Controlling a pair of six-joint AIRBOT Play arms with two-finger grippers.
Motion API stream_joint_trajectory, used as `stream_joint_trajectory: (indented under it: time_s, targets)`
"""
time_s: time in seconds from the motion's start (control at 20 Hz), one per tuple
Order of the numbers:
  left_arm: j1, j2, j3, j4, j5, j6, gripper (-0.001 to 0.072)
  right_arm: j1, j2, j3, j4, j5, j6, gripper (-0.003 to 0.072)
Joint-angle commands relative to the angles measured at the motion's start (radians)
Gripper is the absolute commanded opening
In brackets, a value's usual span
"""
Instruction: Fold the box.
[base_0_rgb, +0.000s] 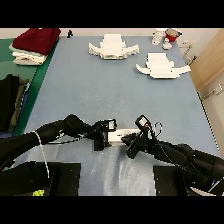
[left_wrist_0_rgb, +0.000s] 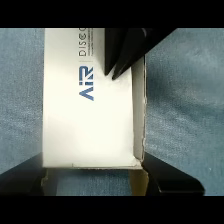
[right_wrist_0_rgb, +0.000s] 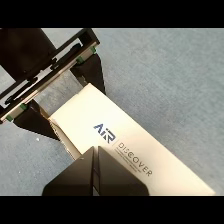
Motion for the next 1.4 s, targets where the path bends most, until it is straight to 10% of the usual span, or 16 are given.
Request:
stream_joint_trajectory:
  time_s: [0.0, 1.35]
  targets:
    - [0.0, 0.0, 0.0, 0.0, 0.0, 0.0, 0.0456, 0.0, 0.04, -0.001, -0.009, -0.001, 0.003, 0.005]
    - [0.0, 0.0, 0.0, 0.0, 0.0, 0.0, 0.0456, -0.083, 0.157, -0.116, -0.064, -0.037, 0.07, 0.0052]
